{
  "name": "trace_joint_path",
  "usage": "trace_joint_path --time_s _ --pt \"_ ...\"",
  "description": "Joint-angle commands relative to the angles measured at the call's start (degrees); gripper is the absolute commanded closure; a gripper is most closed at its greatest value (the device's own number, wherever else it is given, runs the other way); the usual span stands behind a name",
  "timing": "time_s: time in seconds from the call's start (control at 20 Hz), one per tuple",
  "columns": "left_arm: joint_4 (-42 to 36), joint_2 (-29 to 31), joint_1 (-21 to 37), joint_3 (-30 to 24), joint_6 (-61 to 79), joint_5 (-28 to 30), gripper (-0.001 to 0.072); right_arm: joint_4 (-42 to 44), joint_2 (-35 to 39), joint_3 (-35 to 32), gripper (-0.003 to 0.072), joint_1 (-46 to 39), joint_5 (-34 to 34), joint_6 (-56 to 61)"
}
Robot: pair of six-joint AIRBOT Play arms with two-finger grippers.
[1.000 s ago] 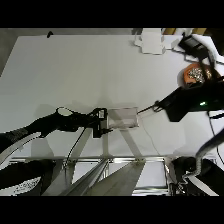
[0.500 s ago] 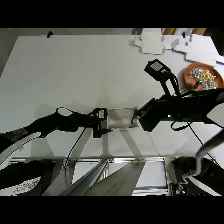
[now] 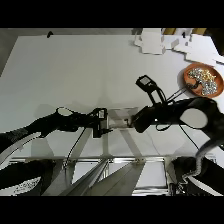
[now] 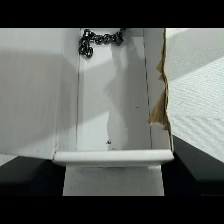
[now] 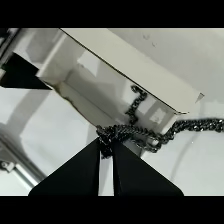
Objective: Fold the box and place the chain.
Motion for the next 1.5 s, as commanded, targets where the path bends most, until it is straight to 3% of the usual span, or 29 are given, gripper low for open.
trace_joint_path --time_s 0.0,0.1,0.2,0.4,0.65,0.85,1.05,1.15,1.2,1.45 --pt "0.00 -0.02 -0.02 0.00 0.00 0.00 0.0498 0.09 -4.81 -2.29 0.0569 0.07 -3.72 -0.02" --pt "0.00 -0.02 -0.02 0.00 0.00 0.00 0.0498 0.09 -6.32 -2.27 0.0565 0.07 -5.40 -0.22" --pt "0.00 -0.02 -0.02 0.00 0.00 0.00 0.0498 -0.37 -5.97 -1.51 0.0480 0.00 -4.44 -0.22" --pt "0.00 -0.02 -0.02 0.00 0.00 0.00 0.0498 -7.91 -4.37 5.27 0.0491 -2.49 5.27 0.02" --pt "0.00 -0.02 -0.02 0.00 0.00 0.00 0.0498 -18.01 -5.11 7.02 0.0516 -15.02 13.27 1.57" --pt "0.00 -0.02 -0.02 0.00 0.00 0.00 0.0498 -18.38 -10.14 6.60 0.0515 -23.47 10.88 1.53" --pt "0.00 -0.02 -0.02 0.00 0.00 0.00 0.0498 -17.62 -16.46 5.92 0.0501 -23.98 6.95 1.49" --pt "0.00 -0.02 -0.02 0.00 0.00 0.00 0.0498 -17.31 -19.12 5.90 0.0376 -23.98 5.42 1.49" --pt "0.00 -0.02 -0.02 0.00 0.00 0.00 0.0498 -17.11 -20.17 5.90 0.0359 -23.98 5.20 1.49" --pt "0.00 -0.02 -0.02 0.00 0.00 0.00 0.0498 -14.97 -24.17 5.90 0.0400 -23.98 3.74 1.49"
